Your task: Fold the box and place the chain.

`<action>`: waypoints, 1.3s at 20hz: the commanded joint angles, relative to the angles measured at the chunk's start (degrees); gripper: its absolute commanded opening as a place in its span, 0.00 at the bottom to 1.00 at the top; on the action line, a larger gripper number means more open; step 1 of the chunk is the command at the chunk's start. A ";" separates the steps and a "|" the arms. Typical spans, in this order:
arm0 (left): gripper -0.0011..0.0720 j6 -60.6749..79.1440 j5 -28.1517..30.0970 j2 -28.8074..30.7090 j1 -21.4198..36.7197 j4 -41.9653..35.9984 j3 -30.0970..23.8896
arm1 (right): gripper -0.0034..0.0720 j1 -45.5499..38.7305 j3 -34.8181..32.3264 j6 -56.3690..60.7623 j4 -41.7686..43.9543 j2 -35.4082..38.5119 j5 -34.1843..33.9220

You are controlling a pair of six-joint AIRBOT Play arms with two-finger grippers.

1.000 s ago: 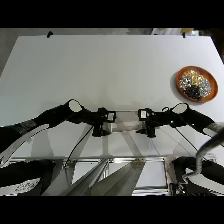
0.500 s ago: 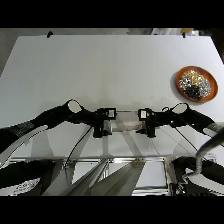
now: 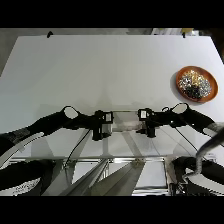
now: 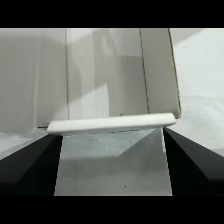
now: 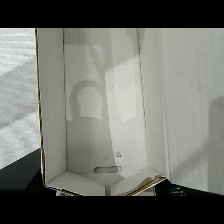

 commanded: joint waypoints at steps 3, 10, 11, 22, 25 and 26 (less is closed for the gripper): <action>0.97 8.52 2.14 -0.76 -0.61 -9.38 -0.81 | 0.59 -0.02 -0.02 -0.02 0.00 0.04 0.02; 0.97 13.64 3.08 -2.29 -2.45 -14.34 -0.79 | 0.59 -0.02 -0.02 -0.02 0.00 0.04 0.02; 0.96 13.64 3.10 -2.29 -2.45 -14.34 -0.79 | 0.59 -0.02 -0.02 -0.02 0.00 0.04 0.02; 0.25 13.62 3.54 -2.29 -2.43 -15.13 -0.79 | 0.59 -0.02 -0.02 -0.02 0.00 0.04 0.02; 0.25 13.64 3.50 -2.27 -2.40 -15.13 -0.79 | 0.59 -0.02 -0.02 -0.02 0.00 0.04 0.02; 0.25 13.66 3.50 -2.25 -2.43 -15.13 -0.79 | 0.59 -0.02 -0.02 -0.02 0.00 0.04 0.02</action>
